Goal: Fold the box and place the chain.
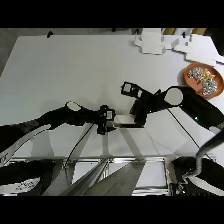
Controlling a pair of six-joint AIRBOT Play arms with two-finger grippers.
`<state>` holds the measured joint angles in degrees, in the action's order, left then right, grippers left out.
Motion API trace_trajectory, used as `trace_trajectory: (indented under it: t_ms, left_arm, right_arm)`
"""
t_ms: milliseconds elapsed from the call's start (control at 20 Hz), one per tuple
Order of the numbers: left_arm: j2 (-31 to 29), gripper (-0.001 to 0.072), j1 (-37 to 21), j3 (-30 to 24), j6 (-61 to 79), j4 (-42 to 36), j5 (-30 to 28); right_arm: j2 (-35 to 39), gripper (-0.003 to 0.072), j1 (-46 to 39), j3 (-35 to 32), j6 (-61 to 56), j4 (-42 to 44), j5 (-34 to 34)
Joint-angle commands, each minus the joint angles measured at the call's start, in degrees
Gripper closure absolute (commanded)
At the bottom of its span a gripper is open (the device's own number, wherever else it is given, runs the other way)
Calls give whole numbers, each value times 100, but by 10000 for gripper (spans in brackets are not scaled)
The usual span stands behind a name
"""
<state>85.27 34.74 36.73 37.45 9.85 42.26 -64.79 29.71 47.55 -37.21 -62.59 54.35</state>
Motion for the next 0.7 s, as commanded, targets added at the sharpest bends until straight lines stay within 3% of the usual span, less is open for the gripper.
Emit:
trace_trajectory:
  t_ms: [0,300,450,650]
  left_arm:
    - [-4,496,0,4,0,2,-2]
    - [-4,496,0,4,0,4,0]
    - [-4,496,0,4,0,2,0]
    - [-7,496,0,4,0,2,0]
  right_arm:
    - [57,604,238,-74,31,-66,-111]
    - [271,593,450,-380,817,-79,-304]
    - [271,480,452,-481,817,-79,-284]
    - [431,477,636,-483,1071,-175,-310]
